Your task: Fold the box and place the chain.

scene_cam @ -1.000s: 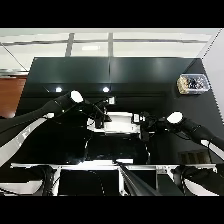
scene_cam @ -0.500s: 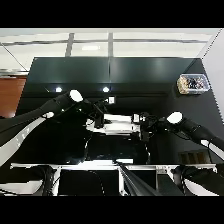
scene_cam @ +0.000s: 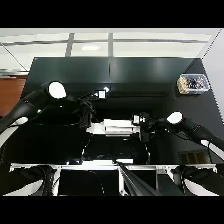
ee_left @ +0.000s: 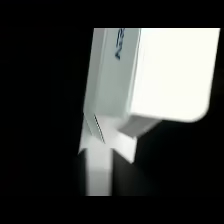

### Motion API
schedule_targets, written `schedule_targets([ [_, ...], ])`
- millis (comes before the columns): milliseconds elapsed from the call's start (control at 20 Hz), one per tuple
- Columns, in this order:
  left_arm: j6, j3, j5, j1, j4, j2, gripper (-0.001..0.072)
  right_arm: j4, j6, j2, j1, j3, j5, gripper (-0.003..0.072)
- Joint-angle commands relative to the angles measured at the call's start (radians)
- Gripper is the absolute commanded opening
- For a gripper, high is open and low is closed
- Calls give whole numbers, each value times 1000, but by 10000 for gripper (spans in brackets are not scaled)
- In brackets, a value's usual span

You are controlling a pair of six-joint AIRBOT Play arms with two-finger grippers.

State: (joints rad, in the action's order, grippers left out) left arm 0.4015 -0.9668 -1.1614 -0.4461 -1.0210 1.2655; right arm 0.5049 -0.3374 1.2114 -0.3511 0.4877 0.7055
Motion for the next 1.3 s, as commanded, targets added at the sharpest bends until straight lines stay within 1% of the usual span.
schedule_targets([
  [0,190,6,-232,-5,-36,-65,26,3,-2,0,0,0,3,475],
  [50,230,23,-241,-18,-1,-72,26,3,-2,0,0,0,3,473],
  [150,284,88,-182,-59,113,-83,26,4,-3,0,0,0,4,248],
  [200,288,133,-100,-85,180,-89,26,5,-3,0,0,0,5,223],
  [250,282,184,-6,-98,277,-102,26,5,-3,0,0,0,5,222],
  [350,154,286,233,-98,565,-136,27,5,-3,0,0,0,5,223],
  [400,59,318,329,-92,727,-142,28,5,-3,0,0,0,5,223],
  [450,-30,331,399,-84,857,-137,28,5,-3,0,0,0,5,223],
  [550,-173,331,519,-80,990,-108,28,4,-3,0,0,0,4,223],
  [600,-209,329,571,-80,1007,-90,28,4,-3,0,0,0,4,223],
  [700,-224,323,643,-80,993,-47,28,4,-3,0,0,0,4,223],
  [800,-214,308,643,-80,906,3,29,4,-3,0,0,0,4,223],
  [900,-133,287,640,-80,819,51,28,4,-3,0,0,0,4,223],
  [1000,-18,256,608,-80,676,100,28,4,-3,0,0,0,4,223],
  [1150,145,193,503,-80,433,160,28,4,-3,0,0,0,4,223],
  [1250,186,178,503,-84,381,165,28,4,-3,0,0,0,4,223],
])
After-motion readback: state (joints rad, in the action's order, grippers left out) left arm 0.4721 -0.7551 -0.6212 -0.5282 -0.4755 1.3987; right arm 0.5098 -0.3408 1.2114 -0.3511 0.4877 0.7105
